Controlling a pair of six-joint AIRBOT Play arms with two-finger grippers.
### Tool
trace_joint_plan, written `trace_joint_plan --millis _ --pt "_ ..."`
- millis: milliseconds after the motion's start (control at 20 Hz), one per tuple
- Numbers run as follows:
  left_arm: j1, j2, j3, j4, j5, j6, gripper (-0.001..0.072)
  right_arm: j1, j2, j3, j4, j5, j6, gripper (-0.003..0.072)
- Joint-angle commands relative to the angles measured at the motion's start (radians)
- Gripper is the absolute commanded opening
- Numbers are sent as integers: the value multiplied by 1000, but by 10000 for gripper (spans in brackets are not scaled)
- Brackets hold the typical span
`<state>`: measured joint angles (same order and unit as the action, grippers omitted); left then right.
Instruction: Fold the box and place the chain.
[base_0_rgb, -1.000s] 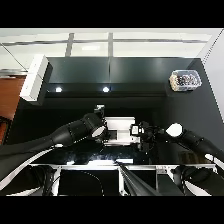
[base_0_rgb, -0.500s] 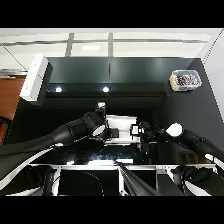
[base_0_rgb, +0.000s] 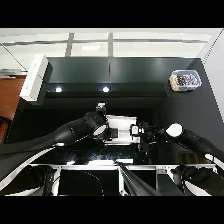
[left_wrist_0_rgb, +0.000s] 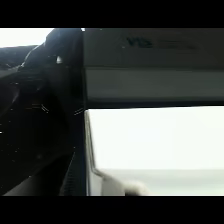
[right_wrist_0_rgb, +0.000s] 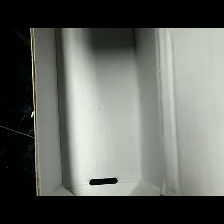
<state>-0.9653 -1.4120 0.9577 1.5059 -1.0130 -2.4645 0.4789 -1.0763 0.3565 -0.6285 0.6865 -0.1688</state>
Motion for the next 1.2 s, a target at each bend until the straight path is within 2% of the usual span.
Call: trace_joint_plan --millis 0,150,250,350,400,450,700,800,900,1050,1150 --pt "0 -5 5 21 -18 0 359 1 0 0 0 0 1 334" --pt "-2 -5 18 50 -21 0 347 1 0 0 0 0 1 334" --pt "-2 -5 19 50 -19 0 222 1 0 0 0 0 1 334" --pt "-2 -5 19 50 -16 0 213 1 0 0 0 0 1 334" --pt "-2 -5 19 50 -11 0 92 1 0 0 0 0 1 334" --pt "-2 -5 19 49 -6 0 25 1 0 0 0 0 1 334" --pt "-2 -5 19 49 -17 7 25 1 0 0 2 0 1 350" --pt "-2 -5 19 49 -18 7 24 1 1 1 5 -4 21 708" --pt "-2 -5 19 49 -18 7 24 -2 16 13 -47 11 81 710" --pt "-2 -5 19 53 -19 7 24 -13 63 63 -204 120 231 708" --pt "-2 -5 17 66 -19 7 25 -23 89 79 -255 165 267 700"
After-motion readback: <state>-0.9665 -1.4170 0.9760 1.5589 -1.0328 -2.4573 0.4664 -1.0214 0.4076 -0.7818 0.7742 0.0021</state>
